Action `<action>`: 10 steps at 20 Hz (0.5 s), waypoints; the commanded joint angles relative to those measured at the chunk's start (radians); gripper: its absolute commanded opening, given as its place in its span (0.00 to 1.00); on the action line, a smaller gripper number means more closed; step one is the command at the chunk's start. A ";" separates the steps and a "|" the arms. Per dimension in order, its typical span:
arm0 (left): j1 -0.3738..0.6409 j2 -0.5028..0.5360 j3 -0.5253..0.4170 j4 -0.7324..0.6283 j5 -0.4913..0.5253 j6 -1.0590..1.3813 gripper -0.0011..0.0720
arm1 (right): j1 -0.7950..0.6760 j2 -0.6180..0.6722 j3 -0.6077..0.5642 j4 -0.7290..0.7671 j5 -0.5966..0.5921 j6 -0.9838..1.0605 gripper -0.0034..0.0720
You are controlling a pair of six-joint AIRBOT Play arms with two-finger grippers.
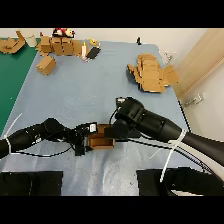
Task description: Fold the box.
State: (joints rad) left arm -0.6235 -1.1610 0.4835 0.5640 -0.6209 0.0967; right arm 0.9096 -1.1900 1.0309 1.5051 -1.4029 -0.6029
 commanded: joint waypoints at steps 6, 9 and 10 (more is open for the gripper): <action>0.000 -0.001 0.000 0.000 0.000 0.000 0.74 | -0.448 -0.005 -0.090 0.489 0.363 -0.739 0.04; 0.000 -0.001 0.000 0.000 0.000 0.000 0.74 | -0.607 -0.087 -0.089 0.837 0.373 -1.159 0.04; 0.000 -0.001 0.000 0.000 0.000 0.000 0.74 | -0.622 -0.117 -0.089 0.878 0.373 -1.225 0.04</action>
